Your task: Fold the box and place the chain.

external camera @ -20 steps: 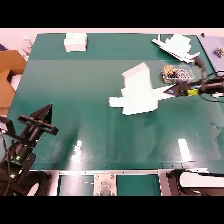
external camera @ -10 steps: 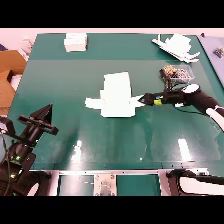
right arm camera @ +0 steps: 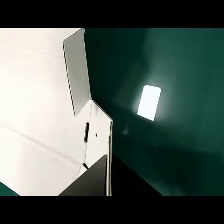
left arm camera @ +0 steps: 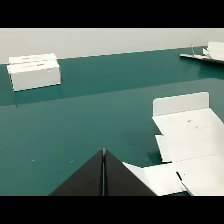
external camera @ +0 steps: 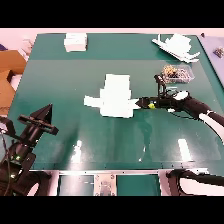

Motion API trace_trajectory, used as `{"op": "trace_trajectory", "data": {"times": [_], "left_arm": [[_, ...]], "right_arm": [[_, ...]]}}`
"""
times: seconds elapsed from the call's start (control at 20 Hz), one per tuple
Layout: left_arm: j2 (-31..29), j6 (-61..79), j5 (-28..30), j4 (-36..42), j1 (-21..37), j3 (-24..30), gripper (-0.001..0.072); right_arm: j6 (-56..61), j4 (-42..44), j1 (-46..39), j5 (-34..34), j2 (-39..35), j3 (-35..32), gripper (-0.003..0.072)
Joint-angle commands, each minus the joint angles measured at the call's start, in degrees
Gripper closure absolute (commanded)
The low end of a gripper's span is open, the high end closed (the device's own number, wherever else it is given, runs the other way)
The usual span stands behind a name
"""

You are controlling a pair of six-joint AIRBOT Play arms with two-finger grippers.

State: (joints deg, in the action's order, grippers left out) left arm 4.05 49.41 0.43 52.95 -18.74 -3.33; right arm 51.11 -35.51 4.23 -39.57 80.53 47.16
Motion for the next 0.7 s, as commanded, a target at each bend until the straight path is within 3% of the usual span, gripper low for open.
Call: {"op": "trace_trajectory", "data": {"times": [0.0, 0.3, 0.65], "left_arm": [[-0.04, 0.09, 0.02, 0.00, -0.02, 0.02, 0.0690], [-0.04, 0.09, 0.11, 0.00, -0.02, 0.02, 0.0690], [-0.04, 0.11, 0.13, -0.02, -0.02, 0.02, 0.0690]], "right_arm": [[-3.65, -0.04, -0.90, 1.03, 0.24, 1.51, 0.0682], [-9.35, -0.02, -4.39, -6.95, 5.29, 10.54, 0.0682], [-9.14, -1.60, -3.63, -6.32, 7.15, 10.45, 0.0682]]}}
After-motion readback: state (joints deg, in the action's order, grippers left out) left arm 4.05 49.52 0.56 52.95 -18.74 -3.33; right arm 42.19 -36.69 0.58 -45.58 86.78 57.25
